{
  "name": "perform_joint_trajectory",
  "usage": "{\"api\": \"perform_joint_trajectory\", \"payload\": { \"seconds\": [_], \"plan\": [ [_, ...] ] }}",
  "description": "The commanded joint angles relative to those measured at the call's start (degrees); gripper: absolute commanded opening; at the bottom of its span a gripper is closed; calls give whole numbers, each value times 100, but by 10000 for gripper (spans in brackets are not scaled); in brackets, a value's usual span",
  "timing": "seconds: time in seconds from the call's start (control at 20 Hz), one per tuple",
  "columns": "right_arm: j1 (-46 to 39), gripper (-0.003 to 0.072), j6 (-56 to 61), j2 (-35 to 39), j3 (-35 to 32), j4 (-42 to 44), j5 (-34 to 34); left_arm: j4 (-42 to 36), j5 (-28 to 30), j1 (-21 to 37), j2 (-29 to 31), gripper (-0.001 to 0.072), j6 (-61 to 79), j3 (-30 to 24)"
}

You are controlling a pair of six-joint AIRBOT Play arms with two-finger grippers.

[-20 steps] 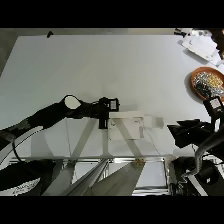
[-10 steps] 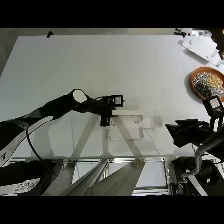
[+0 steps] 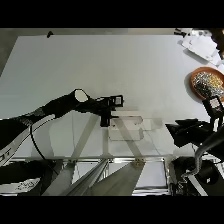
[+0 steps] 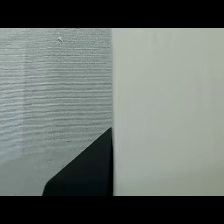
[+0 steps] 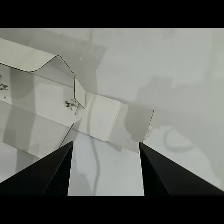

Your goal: Fold the box and place the chain.

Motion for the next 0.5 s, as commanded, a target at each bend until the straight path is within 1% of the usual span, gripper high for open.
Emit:
{"api": "perform_joint_trajectory", "payload": {
  "seconds": [0.0, 0.2, 0.45],
  "plan": [
    [0, 456, -2, 4, 0, -28, 0, -201, 13, 4, -9, -1, 39, 2],
    [0, 456, -2, 4, 0, -136, 11, -197, 278, 4, -9, -1, -260, 0],
    [0, 456, 0, 4, 0, -151, 11, -197, 431, 4, -4, -1, -417, 0]
  ]
}}
